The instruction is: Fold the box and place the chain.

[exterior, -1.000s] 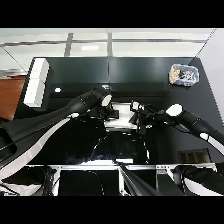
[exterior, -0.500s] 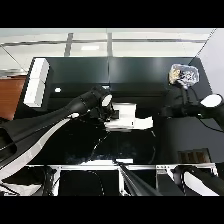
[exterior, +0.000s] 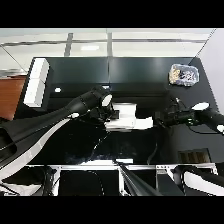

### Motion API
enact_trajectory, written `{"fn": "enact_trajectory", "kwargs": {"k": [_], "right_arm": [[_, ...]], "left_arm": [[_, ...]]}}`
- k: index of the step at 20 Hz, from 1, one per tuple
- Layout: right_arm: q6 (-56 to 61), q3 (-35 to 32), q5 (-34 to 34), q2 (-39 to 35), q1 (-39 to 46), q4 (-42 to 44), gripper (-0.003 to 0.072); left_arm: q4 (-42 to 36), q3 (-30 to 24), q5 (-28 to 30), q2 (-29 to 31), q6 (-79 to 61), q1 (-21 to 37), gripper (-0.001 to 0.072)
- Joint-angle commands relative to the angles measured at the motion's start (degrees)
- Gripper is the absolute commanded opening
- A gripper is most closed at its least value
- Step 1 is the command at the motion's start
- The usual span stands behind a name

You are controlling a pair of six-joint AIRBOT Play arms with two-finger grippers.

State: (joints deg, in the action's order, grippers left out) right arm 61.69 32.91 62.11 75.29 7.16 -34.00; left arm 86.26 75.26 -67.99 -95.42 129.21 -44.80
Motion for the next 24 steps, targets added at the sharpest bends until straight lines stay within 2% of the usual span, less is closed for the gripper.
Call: {"fn": "enact_trajectory", "kwargs": {"k": [1,6,7,8,9,13,18,24], "right_arm": [[-3.8,0.0,1.0,1.7,-3.7,1.2,0.0015],[-7.9,1.5,5.4,1.7,-3.8,1.0,0.0017],[-8.0,2.2,5.7,1.7,-3.8,1.0,0.0062],[-8.0,3.1,5.7,1.7,-3.8,1.0,0.0335],[-8.0,4.0,5.8,1.7,-3.8,1.2,0.0529],[-8.2,5.7,7.8,1.7,-4.1,3.9,0.0542],[-8.1,7.0,5.6,1.7,-10.9,3.9,0.0541],[3.5,12.9,-0.3,1.7,-19.8,-3.6,0.0540]], "left_arm": [[0.0,0.0,0.0,0.0,0.0,0.1,0.0024],[0.0,0.0,0.0,0.0,0.0,0.1,0.0024],[0.0,0.0,0.0,0.0,0.0,0.1,0.0024],[0.0,0.0,0.0,0.0,0.0,0.1,0.0024],[0.0,0.0,0.0,0.0,0.0,0.1,0.0024],[0.0,0.0,0.0,0.0,0.0,0.1,0.0024],[0.0,0.0,0.0,0.0,0.0,0.1,0.0024],[0.0,0.0,0.0,0.0,0.0,0.1,0.0024]]}}
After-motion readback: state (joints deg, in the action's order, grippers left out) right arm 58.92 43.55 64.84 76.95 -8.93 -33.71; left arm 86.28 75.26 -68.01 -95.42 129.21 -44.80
